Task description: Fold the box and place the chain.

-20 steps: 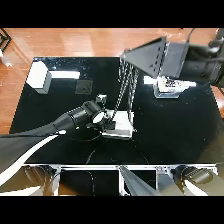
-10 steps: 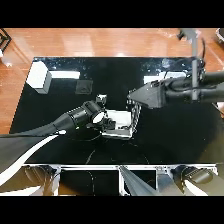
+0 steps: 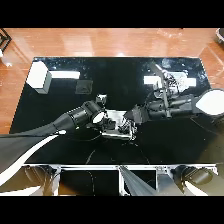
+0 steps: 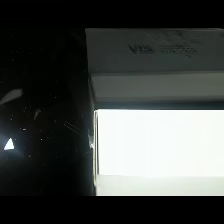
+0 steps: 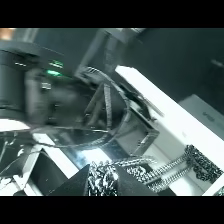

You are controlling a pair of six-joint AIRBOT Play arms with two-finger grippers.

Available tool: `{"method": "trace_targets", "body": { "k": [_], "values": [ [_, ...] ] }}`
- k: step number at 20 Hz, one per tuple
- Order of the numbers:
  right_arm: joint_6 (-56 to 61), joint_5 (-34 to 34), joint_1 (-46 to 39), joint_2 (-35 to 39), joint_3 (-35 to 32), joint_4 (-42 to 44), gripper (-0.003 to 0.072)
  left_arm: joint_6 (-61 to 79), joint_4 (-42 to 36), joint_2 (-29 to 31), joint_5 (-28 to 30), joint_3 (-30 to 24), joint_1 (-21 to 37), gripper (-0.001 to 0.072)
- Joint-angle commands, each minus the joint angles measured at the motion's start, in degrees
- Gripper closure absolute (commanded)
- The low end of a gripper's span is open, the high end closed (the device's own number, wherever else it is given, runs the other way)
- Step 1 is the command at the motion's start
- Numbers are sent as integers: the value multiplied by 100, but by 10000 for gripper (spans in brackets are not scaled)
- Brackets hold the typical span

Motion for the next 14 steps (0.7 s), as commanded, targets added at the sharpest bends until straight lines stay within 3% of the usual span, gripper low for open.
{"method": "trace_targets", "body": {
  "k": [1,8,9,10,11,14],
  "values": [
    [-2,-586,92,-79,-393,-61,670,0,0,0,0,0,-2,686],
    [-157,-885,260,-737,-404,-98,668,0,-2,0,2,0,-2,686],
    [-155,-874,251,-732,-404,-105,477,0,-2,0,2,0,-2,686],
    [-151,-811,205,-726,-402,-101,212,0,0,0,2,0,-2,686],
    [-153,-658,118,-691,-402,-101,159,0,-2,0,2,0,-2,686],
    [-479,-11,-354,-372,-402,-192,133,0,-2,0,2,0,-2,686]
  ]
}}
